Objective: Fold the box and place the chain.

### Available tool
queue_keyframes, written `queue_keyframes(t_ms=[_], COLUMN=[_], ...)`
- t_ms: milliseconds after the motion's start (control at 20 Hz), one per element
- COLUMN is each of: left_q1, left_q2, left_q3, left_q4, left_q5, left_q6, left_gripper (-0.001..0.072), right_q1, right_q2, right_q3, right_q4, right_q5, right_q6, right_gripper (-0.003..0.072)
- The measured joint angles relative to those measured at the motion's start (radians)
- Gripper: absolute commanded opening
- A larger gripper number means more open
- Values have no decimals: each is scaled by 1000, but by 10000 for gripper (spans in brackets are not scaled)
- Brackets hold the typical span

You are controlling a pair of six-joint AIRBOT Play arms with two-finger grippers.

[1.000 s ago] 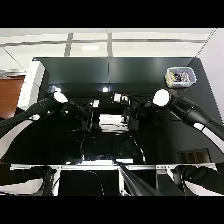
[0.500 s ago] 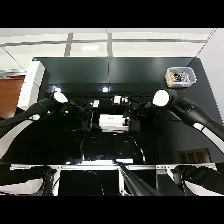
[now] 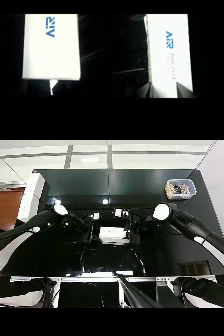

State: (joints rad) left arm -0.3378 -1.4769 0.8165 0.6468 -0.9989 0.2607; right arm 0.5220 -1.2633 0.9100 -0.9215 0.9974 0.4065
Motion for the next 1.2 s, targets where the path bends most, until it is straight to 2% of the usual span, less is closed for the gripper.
queue_keyframes(t_ms=[50,100,150,300,450,700,850,1200], left_q1=[0,0,0,0,0,0,0,0], left_q2=[0,0,0,0,0,0,0,0], left_q3=[0,0,0,0,0,0,0,0], left_q4=[0,0,0,0,0,0,0,0], left_q5=[0,0,0,0,0,1,1,3], left_q6=[0,0,0,0,0,0,0,3], left_gripper=[403,404,404,404,404,404,404,405], right_q1=[-4,-13,-28,-87,-124,-102,-82,-71], right_q2=[14,34,54,90,103,62,5,-69], right_q3=[6,11,14,2,-68,-177,-196,-206], right_q4=[0,6,4,31,181,528,602,561], right_q5=[2,-1,4,81,123,-31,-106,-163], right_q6=[30,85,162,391,520,598,616,678], right_gripper=[373,262,80,6,6,7,8,8])
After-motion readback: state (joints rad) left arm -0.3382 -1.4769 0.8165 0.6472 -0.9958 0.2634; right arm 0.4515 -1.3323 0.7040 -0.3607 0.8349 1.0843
